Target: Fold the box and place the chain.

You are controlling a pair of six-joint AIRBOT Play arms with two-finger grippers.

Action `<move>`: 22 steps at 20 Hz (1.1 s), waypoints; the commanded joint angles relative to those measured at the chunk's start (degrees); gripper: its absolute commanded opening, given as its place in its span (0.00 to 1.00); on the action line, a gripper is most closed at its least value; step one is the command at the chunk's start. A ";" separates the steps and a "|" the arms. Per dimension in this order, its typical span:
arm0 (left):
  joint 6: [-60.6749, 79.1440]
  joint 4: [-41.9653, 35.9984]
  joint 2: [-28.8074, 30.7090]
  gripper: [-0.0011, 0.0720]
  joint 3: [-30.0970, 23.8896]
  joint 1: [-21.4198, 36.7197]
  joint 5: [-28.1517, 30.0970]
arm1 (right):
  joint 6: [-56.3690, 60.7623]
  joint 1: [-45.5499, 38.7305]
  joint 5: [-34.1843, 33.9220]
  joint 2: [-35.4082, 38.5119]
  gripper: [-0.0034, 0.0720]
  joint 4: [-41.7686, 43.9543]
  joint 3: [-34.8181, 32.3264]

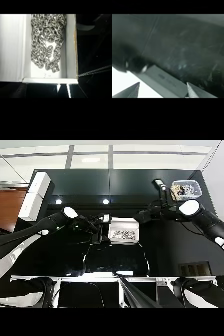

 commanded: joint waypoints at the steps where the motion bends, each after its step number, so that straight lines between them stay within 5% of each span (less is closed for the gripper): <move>1: 0.00 0.00 -0.04 0.65 0.04 -0.02 -0.02 | -18.84 0.48 10.71 -1.42 0.99 -2.38 1.86; 15: 0.00 0.02 -0.04 0.65 0.04 -0.02 0.00 | -29.22 5.25 16.39 -1.42 0.99 -2.40 2.05; 17: 0.00 0.02 -0.04 0.65 0.04 -0.02 0.00 | -29.18 5.25 16.76 -1.42 0.81 -2.43 2.03; 19: 0.00 0.02 -0.04 0.65 0.04 -0.02 0.00 | -29.20 5.25 16.50 -1.42 0.77 -2.69 1.99; 22: 0.00 0.02 -0.04 0.65 0.04 -0.02 0.00 | -29.16 5.25 16.52 -1.44 0.46 -3.96 1.99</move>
